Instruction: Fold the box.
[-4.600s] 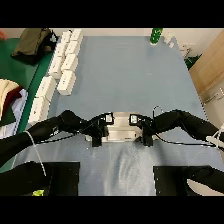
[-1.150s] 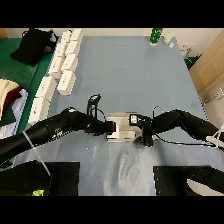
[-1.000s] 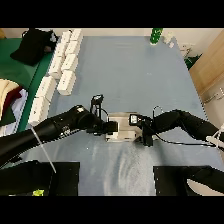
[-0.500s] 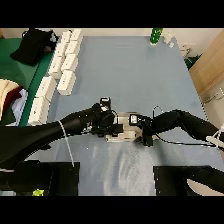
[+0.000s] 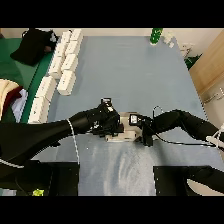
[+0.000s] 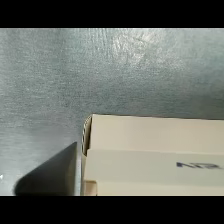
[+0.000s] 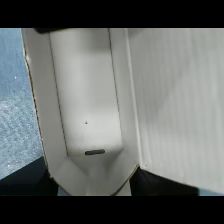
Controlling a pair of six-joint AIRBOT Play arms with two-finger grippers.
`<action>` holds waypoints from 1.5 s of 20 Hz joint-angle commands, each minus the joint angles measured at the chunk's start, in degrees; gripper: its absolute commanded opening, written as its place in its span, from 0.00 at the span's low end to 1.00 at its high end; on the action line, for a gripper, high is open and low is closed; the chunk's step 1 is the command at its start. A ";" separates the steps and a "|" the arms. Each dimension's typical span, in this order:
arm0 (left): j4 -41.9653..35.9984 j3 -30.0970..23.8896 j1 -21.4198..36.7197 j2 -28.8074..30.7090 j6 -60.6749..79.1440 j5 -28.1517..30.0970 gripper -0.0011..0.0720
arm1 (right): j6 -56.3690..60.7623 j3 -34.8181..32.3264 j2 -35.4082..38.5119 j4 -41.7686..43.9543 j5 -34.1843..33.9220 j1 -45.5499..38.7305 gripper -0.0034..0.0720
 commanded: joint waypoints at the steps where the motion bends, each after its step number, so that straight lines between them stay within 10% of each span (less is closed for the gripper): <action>1: 0.33 0.24 -0.26 -0.37 -0.13 -0.39 0.03 | 0.00 -0.02 0.02 0.00 0.00 0.00 0.73; 9: -0.46 0.24 -0.33 -0.44 -0.13 -0.52 0.04 | 0.00 -0.02 0.02 0.00 0.00 0.00 0.73; 11: -0.46 0.24 -0.33 -0.42 0.09 -0.68 0.80 | 0.00 -0.02 0.02 0.00 0.00 0.00 0.73; 13: -0.48 0.50 -0.33 -0.39 0.04 -2.64 0.89 | 0.00 -0.02 0.02 0.00 0.00 0.00 0.73; 21: 1.25 3.87 -0.31 9.73 3.37 -15.23 0.89 | 0.00 -0.02 0.02 0.02 0.00 0.00 0.73; 22: 1.18 3.87 -0.33 12.41 3.37 -17.03 0.80 | 0.00 -0.02 0.02 0.00 0.00 0.00 0.73; 24: 1.20 3.87 -0.31 17.38 7.37 -19.54 0.04 | 0.00 -0.02 0.02 0.02 0.00 0.00 0.73; 30: 8.96 3.87 0.26 23.76 14.69 -16.85 0.03 | 0.00 -0.02 0.02 0.02 0.00 0.00 0.73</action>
